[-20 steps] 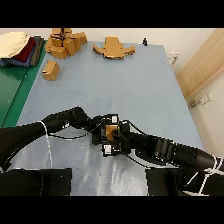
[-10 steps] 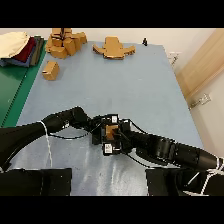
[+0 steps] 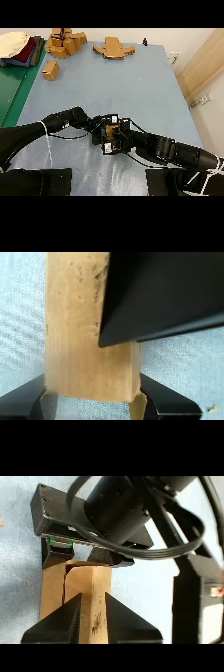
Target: Fold the box.
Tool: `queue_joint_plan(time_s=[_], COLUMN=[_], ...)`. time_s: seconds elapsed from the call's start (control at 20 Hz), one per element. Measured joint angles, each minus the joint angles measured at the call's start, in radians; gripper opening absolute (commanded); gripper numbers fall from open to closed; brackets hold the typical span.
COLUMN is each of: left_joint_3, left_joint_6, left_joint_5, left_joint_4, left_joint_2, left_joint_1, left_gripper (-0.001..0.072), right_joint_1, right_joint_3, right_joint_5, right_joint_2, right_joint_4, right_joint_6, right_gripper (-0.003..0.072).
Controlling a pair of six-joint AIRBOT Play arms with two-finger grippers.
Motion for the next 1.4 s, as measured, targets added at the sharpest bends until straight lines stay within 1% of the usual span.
queue_joint_plan(time_s=[0.15, 0.2, 0.25, 0.35, 0.55, 0.65, 0.85, 0.9, 1.0, 1.05, 1.1, 1.4], left_joint_3=[0.0, 0.0, 0.0, 0.0, 0.0, 0.0, 0.0, 0.0, 0.0, 0.0, 0.0, 0.0], left_joint_6=[0.0, 0.0, -0.001, -0.001, 0.0, 0.0, 0.0, 0.0, 0.0, 0.0, 0.0, 0.0], left_joint_5=[0.0, 0.0, 0.0, 0.0, 0.0, 0.0, 0.0, 0.0, 0.0, 0.0, 0.0, 0.0], left_joint_4=[0.0, 0.0, 0.0, 0.0, -0.001, 0.0, 0.0, 0.0, 0.0, 0.0, 0.0, 0.0], left_joint_2=[0.0, 0.0, 0.0, 0.0, 0.0, 0.0, 0.0, 0.0, 0.0, 0.0, 0.0, 0.0], left_joint_1=[0.0, 0.0, 0.0, 0.0, 0.0, 0.0, 0.0, 0.0, 0.0, 0.0, 0.0, 0.0], left_gripper=[0.0384, 0.0384, 0.0384, 0.0384, 0.0384, 0.0384, 0.0384, 0.0384, 0.0384, 0.0384, 0.0384, 0.0384], right_joint_1=[-0.006, -0.008, -0.008, -0.008, 0.001, 0.005, 0.005, 0.005, 0.005, 0.005, 0.005, 0.005], right_joint_3=[0.0, 0.0, 0.0, 0.0, 0.001, 0.0, 0.0, 0.0, 0.0, 0.0, 0.0, 0.0], right_joint_5=[0.0, 0.0, 0.001, 0.001, -0.008, -0.016, -0.02, -0.024, -0.026, -0.026, -0.027, -0.053], right_joint_2=[-0.01, -0.013, -0.015, -0.018, -0.02, -0.023, -0.023, -0.023, -0.023, -0.022, -0.021, 0.003], right_joint_4=[-0.005, -0.006, -0.006, 0.001, 0.042, 0.067, 0.097, 0.104, 0.115, 0.117, 0.121, 0.13], right_joint_6=[0.0, 0.0, 0.0, 0.0, 0.0, -0.003, -0.003, -0.008, -0.013, -0.016, -0.018, -0.013], right_gripper=[0.0209, 0.0204, 0.0179, 0.0174, 0.0159, 0.0133, 0.0134, 0.0176, 0.0186, 0.0274, 0.0319, 0.0319])
